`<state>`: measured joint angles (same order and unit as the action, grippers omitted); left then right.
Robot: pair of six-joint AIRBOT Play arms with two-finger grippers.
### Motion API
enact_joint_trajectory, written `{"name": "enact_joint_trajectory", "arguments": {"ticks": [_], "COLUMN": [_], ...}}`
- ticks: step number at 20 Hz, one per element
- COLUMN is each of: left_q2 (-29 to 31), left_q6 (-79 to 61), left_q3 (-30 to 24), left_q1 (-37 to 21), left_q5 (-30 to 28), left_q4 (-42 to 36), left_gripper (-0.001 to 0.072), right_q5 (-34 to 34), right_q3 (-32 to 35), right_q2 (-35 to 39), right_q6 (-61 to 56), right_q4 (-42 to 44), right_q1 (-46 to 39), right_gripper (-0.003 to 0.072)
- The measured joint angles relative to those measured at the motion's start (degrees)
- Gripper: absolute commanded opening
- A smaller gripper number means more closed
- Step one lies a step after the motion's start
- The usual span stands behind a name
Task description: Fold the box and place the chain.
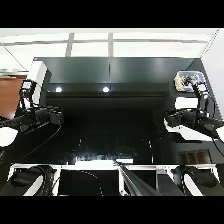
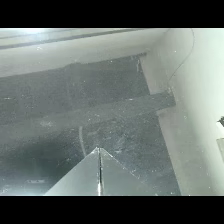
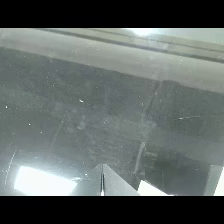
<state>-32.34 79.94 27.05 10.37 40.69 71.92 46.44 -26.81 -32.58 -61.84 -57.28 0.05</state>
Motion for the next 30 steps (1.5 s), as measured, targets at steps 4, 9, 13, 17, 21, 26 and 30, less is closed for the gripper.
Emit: {"name": "enact_joint_trajectory", "arguments": {"ticks": [4, 9, 13, 17, 21, 26, 30], "left_q2": [0.00, 0.00, 0.00, 0.00, 0.00, -1.20, -3.63], "left_q6": [0.00, 0.00, 0.00, 0.00, 0.00, -0.02, -0.02], "left_q3": [0.00, 0.00, 0.00, 0.00, 0.00, 0.00, 0.00], "left_q1": [0.00, 0.00, 0.00, 0.00, 0.00, 0.00, 0.00], "left_q5": [0.00, 0.00, 0.00, 0.00, -0.55, -9.70, -14.84], "left_q4": [0.00, 0.00, 0.00, 0.00, -0.44, -0.94, -1.79], "left_gripper": [0.0025, 0.0025, 0.0025, 0.0025, 0.0025, 0.0414, 0.0711], "right_q5": [0.00, -0.02, -0.52, -5.49, -17.18, -35.67, -31.58], "right_q3": [0.00, 0.00, 0.00, 0.00, 0.00, -3.43, -13.62], "right_q2": [0.00, -0.02, 0.00, 0.00, -0.09, -4.55, -16.37], "right_q6": [0.00, 0.00, 0.00, 0.00, 0.00, -1.73, -4.09], "right_q4": [0.00, 0.00, 0.02, 0.26, -1.51, -3.15, -3.76], "right_q1": [0.00, 0.00, 0.00, 0.00, -0.39, -10.86, -27.80], "right_gripper": [0.0008, 0.0008, 0.0008, 0.0007, 0.0008, 0.0010, 0.0016]}}
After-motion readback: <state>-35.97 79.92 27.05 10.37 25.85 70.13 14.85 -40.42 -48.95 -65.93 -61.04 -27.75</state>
